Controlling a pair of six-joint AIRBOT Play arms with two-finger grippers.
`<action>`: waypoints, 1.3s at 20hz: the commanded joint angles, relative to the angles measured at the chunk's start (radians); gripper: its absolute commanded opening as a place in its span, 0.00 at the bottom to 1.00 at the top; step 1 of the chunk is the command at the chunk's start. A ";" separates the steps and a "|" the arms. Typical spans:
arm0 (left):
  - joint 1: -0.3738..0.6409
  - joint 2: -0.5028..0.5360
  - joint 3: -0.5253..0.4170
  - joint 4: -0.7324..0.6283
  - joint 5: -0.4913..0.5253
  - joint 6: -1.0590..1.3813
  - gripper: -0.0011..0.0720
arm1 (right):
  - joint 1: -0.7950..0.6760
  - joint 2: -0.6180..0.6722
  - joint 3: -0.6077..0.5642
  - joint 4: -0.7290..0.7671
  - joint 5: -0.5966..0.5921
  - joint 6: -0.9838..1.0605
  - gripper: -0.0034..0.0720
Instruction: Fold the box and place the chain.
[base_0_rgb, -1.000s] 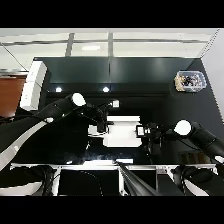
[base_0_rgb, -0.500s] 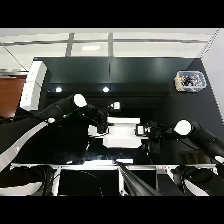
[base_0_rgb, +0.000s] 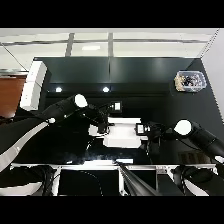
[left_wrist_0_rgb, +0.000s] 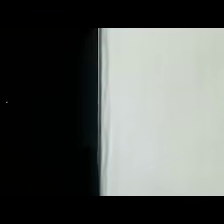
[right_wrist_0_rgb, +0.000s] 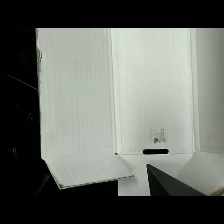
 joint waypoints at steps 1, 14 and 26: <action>0.000 -0.001 0.000 0.003 0.004 -0.001 0.05 | 0.001 0.000 0.000 -0.014 0.054 -0.011 0.89; 0.000 -0.001 0.000 0.002 0.002 -0.001 0.05 | 0.097 0.000 0.005 0.116 -0.146 0.042 0.89; 0.000 -0.001 0.000 0.002 0.002 -0.001 0.05 | -0.077 0.029 0.081 0.108 -0.121 0.097 0.89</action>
